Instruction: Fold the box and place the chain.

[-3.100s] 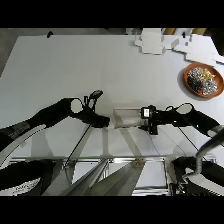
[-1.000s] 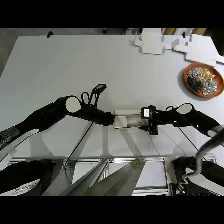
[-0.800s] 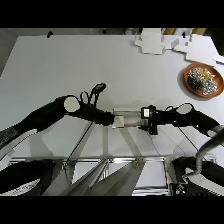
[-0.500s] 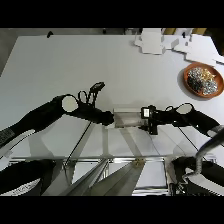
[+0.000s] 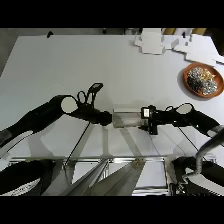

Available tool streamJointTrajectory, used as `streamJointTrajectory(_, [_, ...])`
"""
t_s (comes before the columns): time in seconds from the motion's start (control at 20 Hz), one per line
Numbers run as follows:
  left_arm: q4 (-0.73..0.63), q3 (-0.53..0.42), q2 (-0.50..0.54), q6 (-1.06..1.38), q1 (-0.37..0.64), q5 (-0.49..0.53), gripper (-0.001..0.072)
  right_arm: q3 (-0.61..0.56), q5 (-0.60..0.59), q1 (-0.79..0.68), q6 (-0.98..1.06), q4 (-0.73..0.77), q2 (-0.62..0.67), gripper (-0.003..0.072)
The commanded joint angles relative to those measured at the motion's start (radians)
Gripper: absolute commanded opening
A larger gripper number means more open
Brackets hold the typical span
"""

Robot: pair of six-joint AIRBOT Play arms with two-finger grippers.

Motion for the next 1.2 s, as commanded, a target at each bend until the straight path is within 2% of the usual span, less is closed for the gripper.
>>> streamJointTrajectory(0.0, [0.077, 0.001, 0.055, -0.008, 0.053, -0.117, 0.0271, 0.0, 0.0, 0.0, 0.0, 0.0, 0.001, 0.0403])
streamJointTrajectory(0.15, [0.172, -0.002, 0.088, -0.008, 0.098, -0.232, 0.0276, 0.0, 0.0, 0.0, 0.0, 0.0, 0.001, 0.0403])
streamJointTrajectory(0.2, [0.171, -0.013, 0.084, -0.007, 0.106, -0.232, 0.0277, 0.0, 0.0, 0.0, 0.0, 0.0, 0.001, 0.0403])
streamJointTrajectory(0.35, [0.113, -0.064, 0.051, 0.018, 0.111, -0.125, 0.0277, 0.0, 0.0, 0.0, 0.0, 0.0, 0.001, 0.0403])
streamJointTrajectory(0.5, [-0.006, -0.073, -0.01, 0.132, 0.111, -0.067, 0.0287, 0.0, 0.0, 0.0, 0.0, 0.0, 0.001, 0.0403])
streamJointTrajectory(0.55, [-0.037, -0.073, -0.025, 0.166, 0.111, -0.058, 0.0347, 0.0, 0.0, 0.0, 0.0, 0.0, 0.001, 0.0403])
streamJointTrajectory(0.65, [-0.07, -0.073, -0.045, 0.189, 0.111, -0.041, 0.065, 0.0, 0.0, 0.0, 0.0, 0.0, 0.001, 0.0403])
streamJointTrajectory(1.15, [-0.18, -0.073, -0.072, 0.214, 0.109, 0.01, 0.0616, 0.0, 0.0, 0.0, 0.0, 0.0, 0.001, 0.0403])
